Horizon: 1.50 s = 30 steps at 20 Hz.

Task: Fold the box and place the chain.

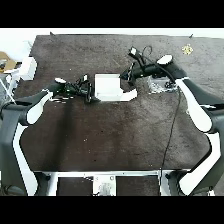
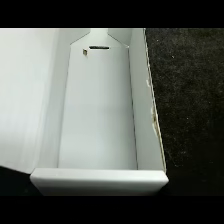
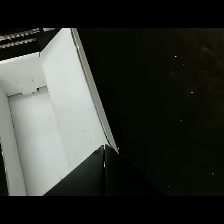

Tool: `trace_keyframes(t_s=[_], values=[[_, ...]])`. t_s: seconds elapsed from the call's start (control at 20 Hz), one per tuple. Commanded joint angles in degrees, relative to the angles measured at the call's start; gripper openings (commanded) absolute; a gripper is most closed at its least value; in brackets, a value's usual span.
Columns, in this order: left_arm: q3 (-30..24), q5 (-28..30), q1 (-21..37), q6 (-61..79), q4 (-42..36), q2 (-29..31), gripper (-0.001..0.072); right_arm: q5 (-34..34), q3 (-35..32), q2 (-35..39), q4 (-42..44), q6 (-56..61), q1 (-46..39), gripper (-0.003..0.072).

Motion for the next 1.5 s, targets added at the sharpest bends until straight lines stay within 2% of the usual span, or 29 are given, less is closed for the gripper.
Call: trace_keyframes(t_s=[0.0, 0.05, 0.1, 0.15, 0.2, 0.3, 0.4, 0.6, 0.65, 0.85, 0.9, 1.05, 1.1, 1.45], values=[[-0.02, 0.0, 0.0, -0.02, 0.0, 0.04, 0.0222, 4.33, -0.57, 5.22, -12.37, 4.17, 0.44, 0.0004], [-0.02, 0.0, 0.02, -0.02, 0.0, 0.02, 0.0222, 3.76, -1.31, 5.57, -15.26, 4.31, 0.81, 0.0005], [-0.02, 0.0, 0.02, -0.02, 0.0, 0.04, 0.0222, 2.82, -2.47, 5.57, -17.31, 4.28, 1.16, 0.0099], [-0.02, -0.02, 0.02, -0.02, 0.0, 0.02, 0.0222, 1.16, -3.91, 5.42, -18.56, 3.82, 1.42, 0.0427], [-0.02, 0.0, 0.0, -0.02, -0.02, 0.02, 0.0222, -1.46, -5.86, 5.14, -19.23, 2.71, 1.55, 0.0674], [-0.02, 0.0, 0.02, -0.02, -0.11, 0.02, 0.0222, -3.43, -8.5, 4.2, -19.15, -2.27, 1.55, 0.0676], [-0.02, -0.04, 0.0, -0.02, -0.13, 0.04, 0.0222, -3.28, -9.6, 2.75, -18.32, -5.86, 1.6, 0.0559], [-0.02, 0.0, 0.0, -0.02, -0.13, 0.02, 0.0222, -0.79, -9.55, -0.07, -16.85, -8.7, 1.79, 0.0556], [-0.02, 0.0, 0.02, -0.02, -0.13, 0.02, 0.0222, -0.79, -9.57, -0.39, -16.41, -9.18, 1.95, 0.0448], [-0.02, -0.02, 0.02, -0.02, -0.13, 0.02, 0.0222, -1.38, -9.55, -0.9, -9.88, -10.99, 1.95, 0.0435], [-0.02, -0.02, 0.02, -0.02, -0.15, 0.02, 0.0222, -1.22, -9.55, -0.96, -9.38, -10.99, 1.97, 0.0319], [-0.02, -0.02, 0.0, -0.02, -0.15, 0.02, 0.0222, -1.05, -9.57, -1.46, -8.41, -11.02, 2.08, 0.0294], [-0.02, -0.02, 0.02, -0.02, -0.15, 0.02, 0.0222, -0.83, -9.57, -1.57, -7.63, -11.04, 2.1, 0.0179], [-0.02, 0.0, 0.02, -0.02, -0.17, 0.02, 0.0222, -1.55, -9.55, -3.61, -2.23, -12.55, 4.48, 0.0179]])
